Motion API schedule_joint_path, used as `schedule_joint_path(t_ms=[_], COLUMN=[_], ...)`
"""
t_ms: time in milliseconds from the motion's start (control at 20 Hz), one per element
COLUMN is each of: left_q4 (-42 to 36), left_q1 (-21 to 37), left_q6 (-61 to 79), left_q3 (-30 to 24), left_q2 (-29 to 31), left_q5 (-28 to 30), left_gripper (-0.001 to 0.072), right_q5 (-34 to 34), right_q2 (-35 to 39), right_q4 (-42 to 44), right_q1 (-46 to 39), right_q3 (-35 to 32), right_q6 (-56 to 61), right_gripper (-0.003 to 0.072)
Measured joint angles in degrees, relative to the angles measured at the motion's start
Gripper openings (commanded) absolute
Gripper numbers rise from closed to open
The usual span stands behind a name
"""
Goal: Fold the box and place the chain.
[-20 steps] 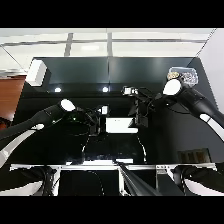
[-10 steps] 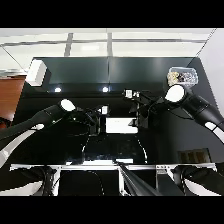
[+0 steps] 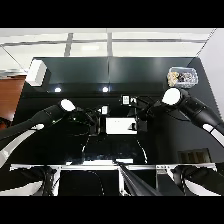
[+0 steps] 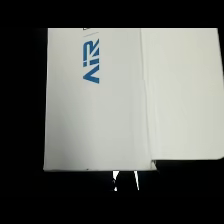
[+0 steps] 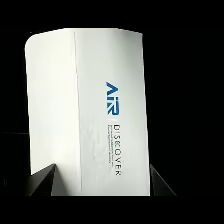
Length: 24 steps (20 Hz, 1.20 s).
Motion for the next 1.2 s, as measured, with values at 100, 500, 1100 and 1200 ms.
schedule_joint_path(t_ms=[100,500,1100,1200], left_q4=[0.00,0.00,-0.02,-0.04], left_q1=[0.00,0.00,0.00,0.00], left_q6=[0.00,-0.04,-0.07,-0.07], left_q3=[0.00,0.00,0.00,0.00], left_q2=[0.00,0.00,0.00,0.00], left_q5=[-0.02,0.00,0.00,0.09], left_gripper=[0.0362,0.0363,0.0363,0.0362], right_q5=[-0.81,-1.60,-2.89,-3.08], right_q2=[-0.07,-0.24,-0.90,-0.87], right_q4=[-0.98,-2.47,-3.96,-4.17], right_q1=[0.09,2.12,3.06,3.06], right_q3=[0.00,0.00,0.20,0.70], right_q6=[-0.24,-0.46,1.73,2.60], right_gripper=[0.0714,0.0714,0.0467,0.0467])
